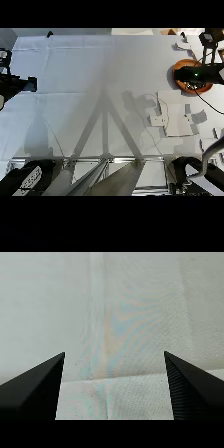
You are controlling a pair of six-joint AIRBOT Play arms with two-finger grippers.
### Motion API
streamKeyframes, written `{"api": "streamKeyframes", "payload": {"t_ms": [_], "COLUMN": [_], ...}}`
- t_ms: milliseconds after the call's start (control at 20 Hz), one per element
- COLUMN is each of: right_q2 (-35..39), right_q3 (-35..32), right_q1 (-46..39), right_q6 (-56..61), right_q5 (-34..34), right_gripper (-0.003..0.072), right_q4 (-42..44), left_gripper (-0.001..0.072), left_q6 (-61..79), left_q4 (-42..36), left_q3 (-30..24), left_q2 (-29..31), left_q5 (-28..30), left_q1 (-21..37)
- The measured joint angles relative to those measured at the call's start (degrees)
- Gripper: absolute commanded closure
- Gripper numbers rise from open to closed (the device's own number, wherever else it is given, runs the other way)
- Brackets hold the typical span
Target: Fold the box and place the chain.
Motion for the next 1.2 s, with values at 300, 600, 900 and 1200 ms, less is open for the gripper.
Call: {"api": "streamKeyframes", "payload": {"t_ms": [300, 600, 900, 1200], "right_q2": [0.0, 0.04, 0.04, -1.27], "right_q3": [0.0, 0.35, 0.63, 0.63], "right_q1": [0.0, -0.02, -1.84, -8.98], "right_q6": [-0.02, 0.35, 8.72, 10.73], "right_q5": [-1.16, 3.85, 14.25, 24.81], "right_gripper": [0.0673, 0.0431, 0.0344, 0.0267], "right_q4": [0.02, -0.17, -10.29, -21.2], "left_gripper": [0.001, 0.001, 0.001, 0.001], "left_q6": [0.0, 0.0, 0.0, 0.0], "left_q4": [0.0, 0.0, 0.0, 0.0], "left_q3": [0.0, 0.0, 0.0, 0.0], "left_q2": [0.0, 0.0, 0.0, 0.0], "left_q5": [0.0, 0.0, 0.0, 0.0], "left_q1": [0.0, 0.0, 0.0, 0.0]}}
